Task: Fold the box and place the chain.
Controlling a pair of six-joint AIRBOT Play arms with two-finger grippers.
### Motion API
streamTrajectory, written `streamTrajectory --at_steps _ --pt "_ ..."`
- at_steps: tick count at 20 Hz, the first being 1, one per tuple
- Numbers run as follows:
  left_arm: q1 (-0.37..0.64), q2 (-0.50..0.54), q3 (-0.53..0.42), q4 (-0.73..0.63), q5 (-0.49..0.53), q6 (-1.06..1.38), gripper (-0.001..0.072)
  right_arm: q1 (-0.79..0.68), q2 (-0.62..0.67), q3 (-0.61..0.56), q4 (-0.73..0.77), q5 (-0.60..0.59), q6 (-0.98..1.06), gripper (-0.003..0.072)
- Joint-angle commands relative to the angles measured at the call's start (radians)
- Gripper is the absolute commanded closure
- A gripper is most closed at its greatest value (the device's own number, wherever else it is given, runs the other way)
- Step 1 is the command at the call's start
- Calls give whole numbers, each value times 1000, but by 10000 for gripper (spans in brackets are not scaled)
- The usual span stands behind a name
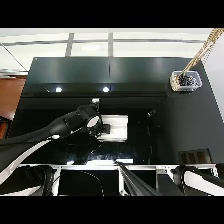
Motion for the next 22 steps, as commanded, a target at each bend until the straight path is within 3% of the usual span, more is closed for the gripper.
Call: streamTrajectory --at_steps 1,4,8,12,16,19,22 --pt "1 0 0 5 1 0 678 84 97 -94 8 39 -38 642" --pt "1 0 0 5 0 0 678 193 170 -200 3 61 -70 641" --pt "1 0 0 5 1 0 678 297 217 -241 2 108 -77 642" --pt "1 0 0 5 0 0 678 401 219 -257 3 206 -105 642" --pt "0 0 0 5 1 0 678 509 219 -367 18 237 -105 642" --pt "1 0 0 5 1 0 678 573 219 -472 92 227 -135 643" --pt "0 0 0 5 0 0 678 633 218 -568 288 206 -255 643"
